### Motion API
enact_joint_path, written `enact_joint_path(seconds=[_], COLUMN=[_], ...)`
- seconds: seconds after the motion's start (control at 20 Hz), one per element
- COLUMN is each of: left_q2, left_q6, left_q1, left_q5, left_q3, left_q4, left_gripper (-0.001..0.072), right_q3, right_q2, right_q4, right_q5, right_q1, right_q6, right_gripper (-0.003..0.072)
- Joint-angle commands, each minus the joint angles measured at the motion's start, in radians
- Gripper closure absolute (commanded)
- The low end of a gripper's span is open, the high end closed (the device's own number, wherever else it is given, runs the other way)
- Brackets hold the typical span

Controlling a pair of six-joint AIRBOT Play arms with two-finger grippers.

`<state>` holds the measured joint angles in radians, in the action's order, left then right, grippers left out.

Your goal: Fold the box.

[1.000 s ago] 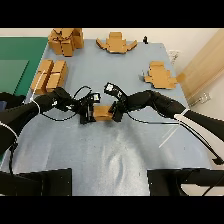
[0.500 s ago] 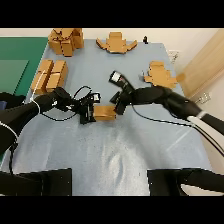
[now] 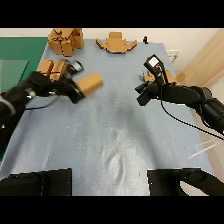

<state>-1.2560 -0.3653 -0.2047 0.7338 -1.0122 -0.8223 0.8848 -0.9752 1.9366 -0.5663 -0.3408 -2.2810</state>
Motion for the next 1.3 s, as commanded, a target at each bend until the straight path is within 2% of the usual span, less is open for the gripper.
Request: enact_joint_path(seconds=[0.0, 0.1, 0.25, 0.35, 0.4, 0.5, 0.6, 0.7, 0.8, 0.9, 1.1, 1.25], left_q2=[0.187, 0.259, 0.251, 0.226, 0.224, 0.228, 0.225, 0.196, 0.113, -0.003, -0.208, -0.297], left_q6=[-0.404, -0.421, -0.419, -0.377, -0.381, -0.385, -0.328, -0.323, -0.336, -0.398, -0.472, -0.484], left_q1=[0.202, 0.368, 0.547, 0.583, 0.599, 0.632, 0.626, 0.576, 0.515, 0.467, 0.455, 0.454], left_q5=[-0.035, -0.016, 0.068, 0.204, 0.218, 0.13, 0.064, -0.006, 0.004, -0.027, -0.084, -0.053], left_q3=[0.035, 0.089, 0.105, 0.109, 0.132, 0.184, 0.19, 0.159, 0.083, -0.006, -0.164, -0.246], left_q4=[-0.266, -0.276, -0.274, -0.281, -0.294, -0.267, -0.229, -0.202, -0.203, -0.203, -0.204, -0.203], left_gripper=[0.0702, 0.0702, 0.0701, 0.0702, 0.0702, 0.0702, 0.0702, 0.0702, 0.0702, 0.0702, 0.0701, 0.0701], right_q3=[-0.043, -0.055, -0.063, -0.063, -0.063, -0.063, -0.063, -0.063, -0.063, -0.063, -0.063, -0.063], right_q2=[0.031, 0.031, 0.03, 0.029, 0.028, 0.028, 0.028, 0.027, 0.027, 0.027, 0.027, 0.027], right_q4=[-0.018, -0.018, -0.011, -0.003, -0.003, -0.002, 0.001, 0.002, 0.006, 0.008, 0.008, 0.008], right_q5=[0.002, 0.003, 0.008, 0.009, 0.009, 0.008, 0.009, 0.009, 0.009, 0.008, 0.005, -0.003], right_q1=[0.036, 0.036, 0.036, 0.036, 0.036, 0.036, 0.036, 0.036, 0.036, 0.036, 0.036, 0.036], right_q6=[0.023, 0.022, 0.023, 0.023, 0.023, 0.023, 0.023, 0.023, 0.023, 0.023, 0.043, 0.053], right_gripper=[0.0681, 0.0681, 0.0681, 0.0681, 0.0681, 0.0681, 0.0681, 0.0681, 0.0681, 0.0681, 0.0681, 0.0681])
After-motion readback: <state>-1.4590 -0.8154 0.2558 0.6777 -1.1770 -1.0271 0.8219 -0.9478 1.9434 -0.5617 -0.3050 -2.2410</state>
